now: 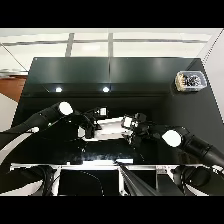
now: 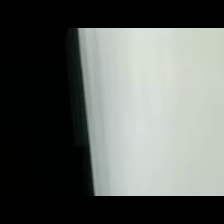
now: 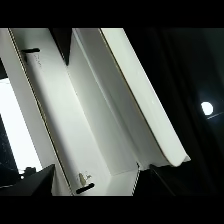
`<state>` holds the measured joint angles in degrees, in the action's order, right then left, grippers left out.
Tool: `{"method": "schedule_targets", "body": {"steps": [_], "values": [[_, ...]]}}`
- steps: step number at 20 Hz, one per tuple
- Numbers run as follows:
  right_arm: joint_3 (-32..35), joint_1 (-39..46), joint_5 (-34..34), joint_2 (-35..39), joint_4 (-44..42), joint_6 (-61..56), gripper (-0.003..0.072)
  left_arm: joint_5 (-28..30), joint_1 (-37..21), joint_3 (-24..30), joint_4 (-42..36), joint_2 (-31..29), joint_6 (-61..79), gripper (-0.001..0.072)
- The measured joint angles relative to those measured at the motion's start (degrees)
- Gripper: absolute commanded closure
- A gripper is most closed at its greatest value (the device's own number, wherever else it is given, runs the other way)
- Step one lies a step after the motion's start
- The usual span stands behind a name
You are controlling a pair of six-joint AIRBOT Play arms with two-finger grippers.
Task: Fold the box and place the chain.
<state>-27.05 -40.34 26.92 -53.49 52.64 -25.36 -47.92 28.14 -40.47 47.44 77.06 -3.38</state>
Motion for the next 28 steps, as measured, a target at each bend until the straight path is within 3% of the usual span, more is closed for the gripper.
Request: {"method": "schedule_targets", "body": {"steps": [7, 13, 28], "values": [[0.00, 2.25, 0.87, -0.35, -1.40, 0.44, -0.0024, -0.04, 0.00, 0.00, 0.04, 0.00, 0.15, 0.0679], [-0.02, 2.89, 4.31, -0.94, -6.69, 7.78, -0.0024, 1.53, 0.70, 0.04, 1.95, -1.90, 0.24, 0.0678], [-0.02, 2.89, 7.80, -10.58, -15.26, 24.83, -0.0023, 0.66, 1.09, 0.00, 1.36, -2.91, 0.17, 0.0677]]}}
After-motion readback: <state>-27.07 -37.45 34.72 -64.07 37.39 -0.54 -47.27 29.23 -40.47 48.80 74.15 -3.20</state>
